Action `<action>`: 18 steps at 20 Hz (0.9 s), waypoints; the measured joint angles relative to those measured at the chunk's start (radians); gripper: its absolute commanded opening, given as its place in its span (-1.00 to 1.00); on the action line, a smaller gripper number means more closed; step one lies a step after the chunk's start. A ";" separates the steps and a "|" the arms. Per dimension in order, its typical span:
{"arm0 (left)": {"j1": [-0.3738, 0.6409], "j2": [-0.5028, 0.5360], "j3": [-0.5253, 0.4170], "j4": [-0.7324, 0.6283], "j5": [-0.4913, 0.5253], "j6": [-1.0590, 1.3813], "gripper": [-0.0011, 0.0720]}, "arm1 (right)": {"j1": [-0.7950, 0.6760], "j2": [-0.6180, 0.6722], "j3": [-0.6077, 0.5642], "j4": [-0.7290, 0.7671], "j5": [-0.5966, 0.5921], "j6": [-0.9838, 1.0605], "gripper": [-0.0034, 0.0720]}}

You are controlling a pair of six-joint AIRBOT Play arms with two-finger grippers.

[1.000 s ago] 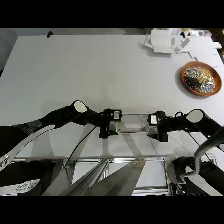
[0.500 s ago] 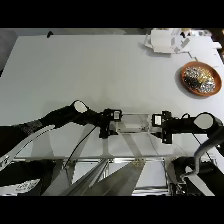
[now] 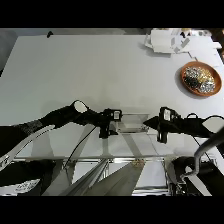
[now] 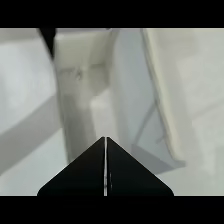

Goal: Fold the box and place the chain.

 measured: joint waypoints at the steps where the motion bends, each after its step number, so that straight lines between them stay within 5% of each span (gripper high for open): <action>1: 0.000 0.000 0.000 0.000 0.000 0.000 -0.56 | 0.000 -0.012 0.000 0.032 -0.032 -0.003 -0.86; 9: 0.000 0.000 0.000 0.000 0.000 0.000 -0.56 | 0.000 -0.242 0.001 0.125 -0.201 -0.013 -0.86; 18: 0.000 0.000 0.000 0.000 0.000 0.000 -0.56 | 0.000 -0.261 0.006 0.138 -0.177 -0.010 -0.86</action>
